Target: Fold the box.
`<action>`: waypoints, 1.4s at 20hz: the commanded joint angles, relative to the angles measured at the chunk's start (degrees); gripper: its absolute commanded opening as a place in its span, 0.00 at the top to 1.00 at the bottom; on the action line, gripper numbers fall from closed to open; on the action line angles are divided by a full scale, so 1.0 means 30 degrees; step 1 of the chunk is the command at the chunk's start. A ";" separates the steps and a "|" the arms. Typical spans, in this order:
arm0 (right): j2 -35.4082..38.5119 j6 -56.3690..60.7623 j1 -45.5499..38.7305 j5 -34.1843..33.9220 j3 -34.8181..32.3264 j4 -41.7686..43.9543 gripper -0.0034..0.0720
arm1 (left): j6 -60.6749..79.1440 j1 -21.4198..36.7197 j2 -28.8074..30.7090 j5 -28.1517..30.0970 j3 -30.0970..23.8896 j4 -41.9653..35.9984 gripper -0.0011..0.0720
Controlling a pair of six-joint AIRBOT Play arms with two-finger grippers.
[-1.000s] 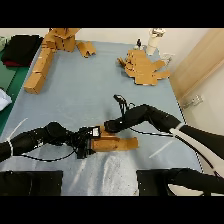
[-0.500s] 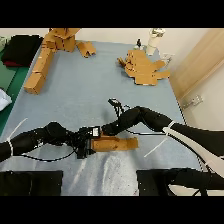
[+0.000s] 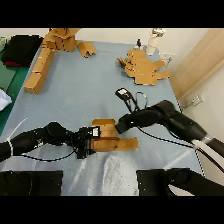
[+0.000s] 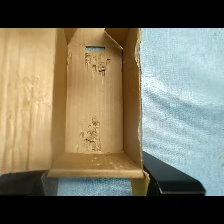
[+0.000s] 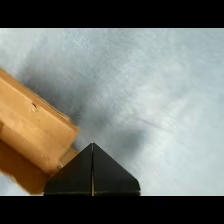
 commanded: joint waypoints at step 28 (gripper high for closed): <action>0.0729 -2.0232 0.1705 0.4568 -0.5938 0.5989 0.93 | -0.0015 -0.0007 0.0000 0.0000 0.0007 0.0007 0.29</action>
